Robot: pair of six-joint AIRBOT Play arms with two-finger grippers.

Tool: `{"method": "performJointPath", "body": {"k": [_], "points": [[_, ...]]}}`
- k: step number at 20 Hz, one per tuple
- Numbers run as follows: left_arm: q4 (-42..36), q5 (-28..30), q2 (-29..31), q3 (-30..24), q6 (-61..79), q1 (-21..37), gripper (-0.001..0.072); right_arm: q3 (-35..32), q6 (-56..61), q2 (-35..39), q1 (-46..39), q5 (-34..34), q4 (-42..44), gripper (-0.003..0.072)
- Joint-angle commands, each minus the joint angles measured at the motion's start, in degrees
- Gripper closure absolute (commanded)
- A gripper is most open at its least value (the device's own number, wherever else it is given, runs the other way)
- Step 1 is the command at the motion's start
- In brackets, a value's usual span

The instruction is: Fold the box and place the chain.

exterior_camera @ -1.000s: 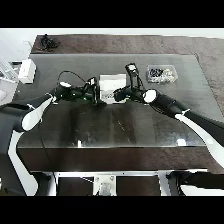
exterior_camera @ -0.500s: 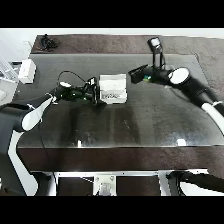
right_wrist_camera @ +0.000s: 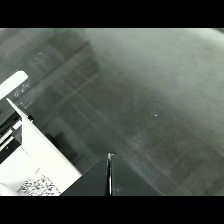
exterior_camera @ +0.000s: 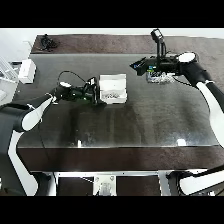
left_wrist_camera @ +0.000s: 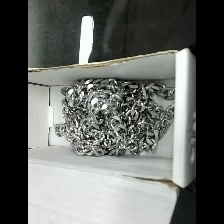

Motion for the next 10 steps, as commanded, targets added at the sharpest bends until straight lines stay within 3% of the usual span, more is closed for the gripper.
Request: {"method": "performJointPath", "body": {"k": [1, 6, 10], "points": [[0.0, 0.02, 0.04, 0.02, 0.02, 0.07, 0.0243, 4.68, -4.39, -6.4, -0.26, 3.61, 2.84, 0.068], [0.0, 0.02, 0.04, 0.02, 0.02, 0.07, 0.0244, 9.9, -4.35, -11.45, 0.07, 7.72, 2.78, 0.068], [0.0, 0.02, 0.04, 0.02, 0.02, 0.07, 0.0243, 10.12, -4.13, -12.26, 0.07, 19.5, 0.98, 0.068]]}}
